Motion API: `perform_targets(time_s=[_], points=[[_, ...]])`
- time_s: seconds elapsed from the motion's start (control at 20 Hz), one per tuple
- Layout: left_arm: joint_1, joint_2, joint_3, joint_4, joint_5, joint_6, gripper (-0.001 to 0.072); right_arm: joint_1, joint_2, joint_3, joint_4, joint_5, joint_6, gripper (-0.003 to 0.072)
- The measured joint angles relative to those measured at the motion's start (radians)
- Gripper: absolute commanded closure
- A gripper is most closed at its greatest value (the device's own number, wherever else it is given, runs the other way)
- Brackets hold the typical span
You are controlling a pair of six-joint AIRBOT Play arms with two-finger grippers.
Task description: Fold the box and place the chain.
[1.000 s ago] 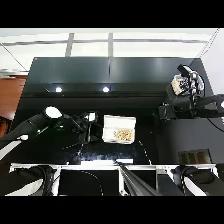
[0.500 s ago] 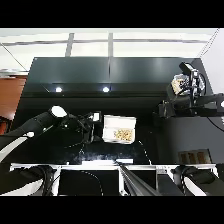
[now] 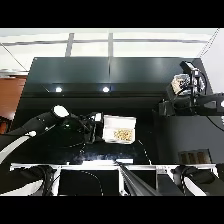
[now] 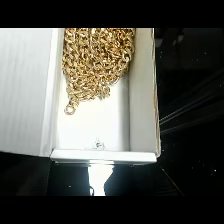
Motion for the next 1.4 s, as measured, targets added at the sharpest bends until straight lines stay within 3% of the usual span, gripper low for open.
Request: perform_targets(time_s=[0.05, 0.1, 0.3, 0.35, 0.4, 0.7, 0.85, 1.0, 1.05, 1.2, 1.4], points=[[-0.003, 0.0, 0.0, 0.0, 0.001, -0.001, 0.0258, 0.0, 0.0, 0.0, -0.001, -0.003, 0.0, 0.0358], [-0.005, 0.0, 0.0, 0.0, 0.003, 0.001, 0.0382, 0.0, 0.0, 0.0, -0.003, -0.006, 0.0, 0.0358], [-0.012, 0.0, 0.001, -0.002, 0.018, -0.011, 0.038, 0.0, -0.001, 0.0, -0.034, -0.044, 0.0, 0.0355], [-0.013, 0.0, 0.002, -0.003, 0.026, -0.014, 0.038, 0.0, -0.003, 0.0, -0.049, -0.061, 0.0, 0.0239], [-0.014, 0.0, 0.002, -0.004, 0.036, -0.018, 0.038, 0.0, -0.009, 0.0, -0.06, -0.085, -0.003, 0.0029], [-0.014, 0.001, 0.004, -0.008, 0.096, -0.025, 0.0378, 0.0, -0.167, 0.031, -0.044, -0.25, -0.14, 0.0026], [-0.014, 0.001, 0.004, -0.008, 0.111, -0.025, 0.0378, 0.007, -0.304, 0.051, 0.08, -0.282, -0.399, 0.0028], [-0.014, 0.001, 0.004, -0.008, 0.118, -0.025, 0.0355, 0.039, -0.402, 0.058, 0.173, -0.267, -0.699, 0.0029], [-0.014, 0.001, 0.004, -0.007, 0.119, -0.025, 0.0355, 0.049, -0.418, 0.06, 0.189, -0.259, -0.792, 0.0061], [-0.014, 0.001, 0.004, -0.006, 0.122, -0.025, 0.0355, 0.071, -0.422, 0.074, 0.219, -0.176, -1.032, 0.0061], [-0.014, 0.001, 0.004, -0.005, 0.122, -0.025, 0.0355, 0.079, -0.385, 0.058, 0.231, -0.029, -1.082, 0.006]])
